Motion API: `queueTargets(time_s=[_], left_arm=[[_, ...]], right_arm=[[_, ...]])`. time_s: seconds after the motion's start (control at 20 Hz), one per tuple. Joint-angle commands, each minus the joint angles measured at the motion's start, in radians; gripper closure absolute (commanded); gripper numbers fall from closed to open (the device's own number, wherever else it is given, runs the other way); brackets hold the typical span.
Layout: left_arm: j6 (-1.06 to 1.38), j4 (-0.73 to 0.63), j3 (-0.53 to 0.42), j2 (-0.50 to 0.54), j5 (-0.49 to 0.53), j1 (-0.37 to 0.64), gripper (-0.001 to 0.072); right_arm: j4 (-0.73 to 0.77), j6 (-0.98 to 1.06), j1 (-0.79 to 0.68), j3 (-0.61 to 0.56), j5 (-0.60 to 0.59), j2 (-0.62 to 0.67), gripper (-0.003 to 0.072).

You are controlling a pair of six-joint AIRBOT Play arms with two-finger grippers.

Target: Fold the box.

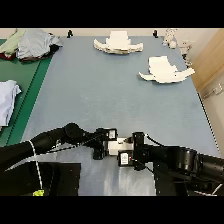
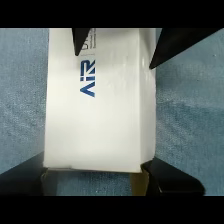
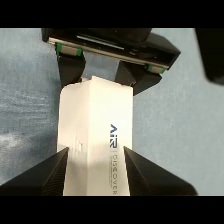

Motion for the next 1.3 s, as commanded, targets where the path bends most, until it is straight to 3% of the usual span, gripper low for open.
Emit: queueTargets(time_s=[0.0,1.25], left_arm=[[0.000,0.000,0.000,0.001,0.000,0.000,0.0187],[0.000,0.000,0.000,0.001,0.000,0.000,0.0187]], right_arm=[[-0.110,0.079,0.017,-0.003,-0.002,-0.003,0.0184],[-0.214,0.090,0.017,0.016,0.028,0.045,0.0184]])
